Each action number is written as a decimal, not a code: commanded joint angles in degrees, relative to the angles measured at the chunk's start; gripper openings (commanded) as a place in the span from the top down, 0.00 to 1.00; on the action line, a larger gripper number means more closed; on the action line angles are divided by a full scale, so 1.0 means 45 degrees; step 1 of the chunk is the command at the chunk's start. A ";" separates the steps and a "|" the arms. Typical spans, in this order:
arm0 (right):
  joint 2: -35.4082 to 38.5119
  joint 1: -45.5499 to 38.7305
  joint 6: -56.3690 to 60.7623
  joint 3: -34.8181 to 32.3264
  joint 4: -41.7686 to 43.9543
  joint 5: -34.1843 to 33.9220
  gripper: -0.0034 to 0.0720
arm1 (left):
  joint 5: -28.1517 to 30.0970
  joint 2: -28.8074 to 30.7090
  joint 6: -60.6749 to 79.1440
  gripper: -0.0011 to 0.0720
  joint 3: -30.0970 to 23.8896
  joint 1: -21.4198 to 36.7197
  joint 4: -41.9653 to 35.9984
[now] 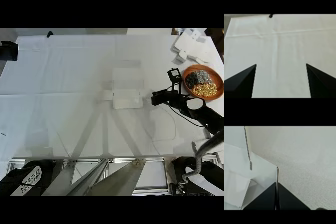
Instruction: Fold the box and place the chain.
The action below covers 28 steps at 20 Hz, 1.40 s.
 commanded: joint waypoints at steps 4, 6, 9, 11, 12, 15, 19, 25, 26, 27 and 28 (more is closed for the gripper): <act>-0.0010 0.0010 -0.0044 -0.0010 -0.0005 -0.0044 0.94 | 0.0005 0.0010 0.0005 0.03 0.0010 -0.0005 0.0005; -0.0010 0.0010 -0.0044 -0.0010 -0.0005 -0.0044 0.94 | 0.0005 0.0010 0.0005 0.03 0.0010 -0.0005 0.0005; -0.0010 0.0010 -0.0044 -0.0010 -0.0005 -0.0044 0.94 | 0.0005 0.0010 0.0005 0.03 0.0010 -0.0005 0.0005; -0.0010 0.0010 -0.0044 -0.0010 -0.0005 -0.0044 0.94 | 0.0000 0.0010 0.0005 0.03 0.0010 -0.0005 0.0005; -0.0010 0.0010 -0.0044 -0.0010 -0.0005 -0.0044 0.94 | 0.0000 0.0010 0.0005 0.03 0.0010 -0.0005 0.0005; -0.0010 0.0010 -0.0044 -0.0010 -0.0005 -0.0044 0.94 | 0.0024 -0.0005 -0.0092 0.04 0.0010 -0.0010 -0.0282; -0.0010 0.0010 -0.0044 -0.0010 -0.0005 -0.0044 0.94 | -0.0141 -0.0044 -0.0646 0.04 0.0010 -0.0015 -0.1831; -0.0010 0.0010 -0.0044 -0.0010 -0.0005 -0.0044 0.94 | -0.1438 -0.0816 0.1661 0.04 0.0019 -0.1059 -0.3385; -0.0010 0.0010 -0.0044 -0.0010 -0.0005 -0.0044 0.94 | -0.2011 -0.1336 0.2244 0.04 0.0092 -0.1477 -0.3551; -0.0010 0.0010 -0.0049 -0.0010 -0.0005 -0.0044 0.94 | -0.2744 -0.2079 0.2817 0.04 0.0340 -0.1948 -0.3745; -0.0010 0.0010 -0.0044 -0.0010 -0.0010 -0.0044 0.94 | -0.3429 -0.2958 0.3211 0.04 0.0767 -0.2419 -0.3944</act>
